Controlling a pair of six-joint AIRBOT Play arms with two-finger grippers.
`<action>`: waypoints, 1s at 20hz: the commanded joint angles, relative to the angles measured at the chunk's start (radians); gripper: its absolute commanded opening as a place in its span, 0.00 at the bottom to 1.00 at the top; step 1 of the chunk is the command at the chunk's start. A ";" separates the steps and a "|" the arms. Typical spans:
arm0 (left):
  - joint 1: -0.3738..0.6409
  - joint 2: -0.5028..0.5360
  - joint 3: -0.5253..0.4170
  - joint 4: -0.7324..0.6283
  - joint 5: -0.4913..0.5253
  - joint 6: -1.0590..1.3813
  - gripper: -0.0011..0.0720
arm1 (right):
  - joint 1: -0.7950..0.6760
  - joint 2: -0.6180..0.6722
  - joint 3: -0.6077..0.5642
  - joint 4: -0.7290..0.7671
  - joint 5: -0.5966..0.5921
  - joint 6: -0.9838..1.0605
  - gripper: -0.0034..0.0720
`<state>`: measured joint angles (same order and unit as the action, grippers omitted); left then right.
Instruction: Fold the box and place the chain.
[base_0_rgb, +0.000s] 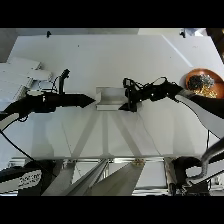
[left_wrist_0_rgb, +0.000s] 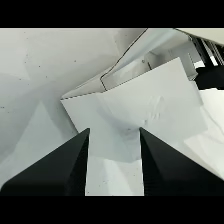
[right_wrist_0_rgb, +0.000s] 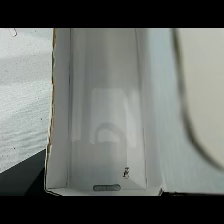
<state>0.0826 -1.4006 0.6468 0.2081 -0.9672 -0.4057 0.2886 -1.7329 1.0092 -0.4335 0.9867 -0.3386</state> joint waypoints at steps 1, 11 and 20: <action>-0.012 -0.002 -0.001 -0.011 -0.002 0.025 0.50 | 0.000 0.000 0.001 0.000 0.000 0.000 0.73; -0.076 -0.038 0.000 -0.135 0.076 0.000 0.50 | 0.000 0.000 0.001 0.000 0.000 0.000 0.73; -0.117 -0.035 0.000 -0.028 0.170 -0.094 0.50 | 0.000 0.000 0.001 0.000 0.000 0.000 0.73</action>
<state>-0.0269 -1.4364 0.6468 0.1410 -0.8364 -0.4541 0.2878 -1.7329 1.0092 -0.4343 0.9874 -0.3397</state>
